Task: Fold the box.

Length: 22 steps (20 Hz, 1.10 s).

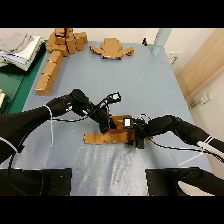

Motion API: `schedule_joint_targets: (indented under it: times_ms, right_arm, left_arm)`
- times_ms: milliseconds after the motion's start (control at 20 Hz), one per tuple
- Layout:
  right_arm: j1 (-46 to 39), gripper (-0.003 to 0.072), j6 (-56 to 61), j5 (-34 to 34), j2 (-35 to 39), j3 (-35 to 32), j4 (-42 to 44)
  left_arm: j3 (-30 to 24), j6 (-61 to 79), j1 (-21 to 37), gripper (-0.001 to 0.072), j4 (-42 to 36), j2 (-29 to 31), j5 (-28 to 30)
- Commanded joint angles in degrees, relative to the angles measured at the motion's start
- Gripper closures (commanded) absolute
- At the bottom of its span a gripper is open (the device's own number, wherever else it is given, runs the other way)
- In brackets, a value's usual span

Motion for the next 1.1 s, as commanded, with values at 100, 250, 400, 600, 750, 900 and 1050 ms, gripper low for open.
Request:
schedule_joint_targets:
  times_ms: [100, 250, 400, 600, 750, 900, 1050]
  right_arm:
    - [-0.2, -0.0032, -0.2, -0.2, -0.7, 0.2, 0.6]
    - [-0.1, -0.002, -0.2, 0.2, -1.5, 0.2, 0.5]
    - [-0.1, 0.01, -0.2, 0.1, -2.3, 0.1, 0.5]
    - [-0.1, 0.0109, -0.2, 0.1, -2.3, 0.1, 0.1]
    - [-0.1, 0.0109, -0.2, 0.1, -2.3, 0.1, -0.3]
    - [-0.1, 0.0109, -0.2, 0.2, -2.3, 0.1, -0.2]
    - [-0.1, 0.0116, -0.2, 0.2, -2.3, 0.1, -0.2]
  left_arm:
    - [0.0, 0.0, 0.0, 0.0695, 0.0, 0.0, 0.1]
    - [0.0, 0.0, 0.0, 0.0695, 0.0, 0.0, 0.1]
    - [0.0, 0.0, 0.0, 0.0695, 0.0, 0.0, 0.1]
    - [0.0, 0.0, 0.0, 0.0695, 0.0, 0.0, 0.1]
    - [0.0, 0.0, 0.0, 0.0695, 0.0, 0.0, 0.1]
    - [0.0, 0.0, 0.0, 0.0695, 0.0, 0.0, 0.1]
    - [0.0, 0.0, 0.0, 0.0695, 0.0, 0.0, 0.1]
